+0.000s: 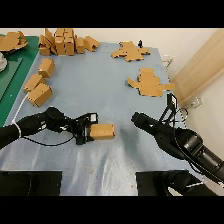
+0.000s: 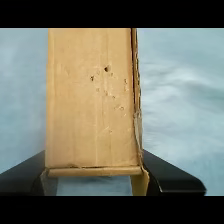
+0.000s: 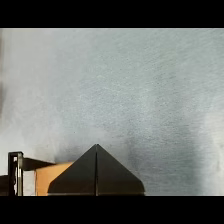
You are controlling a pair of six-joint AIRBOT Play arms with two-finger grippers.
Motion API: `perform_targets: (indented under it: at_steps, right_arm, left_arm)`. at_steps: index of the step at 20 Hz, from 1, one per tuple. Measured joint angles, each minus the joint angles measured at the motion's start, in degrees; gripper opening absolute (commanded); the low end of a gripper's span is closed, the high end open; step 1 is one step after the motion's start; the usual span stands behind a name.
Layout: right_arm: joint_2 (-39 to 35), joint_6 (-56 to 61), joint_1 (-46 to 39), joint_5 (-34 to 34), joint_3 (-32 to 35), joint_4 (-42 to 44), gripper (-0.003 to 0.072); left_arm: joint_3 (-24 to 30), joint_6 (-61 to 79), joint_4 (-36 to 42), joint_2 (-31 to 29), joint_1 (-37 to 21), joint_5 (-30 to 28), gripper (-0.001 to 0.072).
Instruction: Fold the box.
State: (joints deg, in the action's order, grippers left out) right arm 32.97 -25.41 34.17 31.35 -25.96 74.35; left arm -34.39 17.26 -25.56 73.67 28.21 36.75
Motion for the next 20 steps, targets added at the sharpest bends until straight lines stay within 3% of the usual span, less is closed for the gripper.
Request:
perform_targets:
  at_steps: [6, 9, 14, 20]
  right_arm:
    - [1.2, 0.9, 0.0, 0.0, 0.0, -1.4, 0.0005]
    - [2.8, 0.9, 0.0, 0.0, 0.0, -1.7, 0.0005]
    - [4.4, 1.0, 0.0, -1.5, 0.0, -1.9, 0.0005]
    - [4.9, 1.0, 0.0, -3.7, 0.0, -2.0, 0.0005]
  left_arm:
    - [-4.1, -15.1, 0.1, -0.1, -0.7, -11.9, 0.0380]
    - [-8.3, -21.2, -0.2, 0.0, -3.9, -14.6, 0.0380]
    - [-17.4, -27.5, -1.1, 2.4, -15.7, -16.3, 0.0380]
    - [-29.5, -33.8, -1.5, 12.4, -28.4, -15.8, 0.0380]
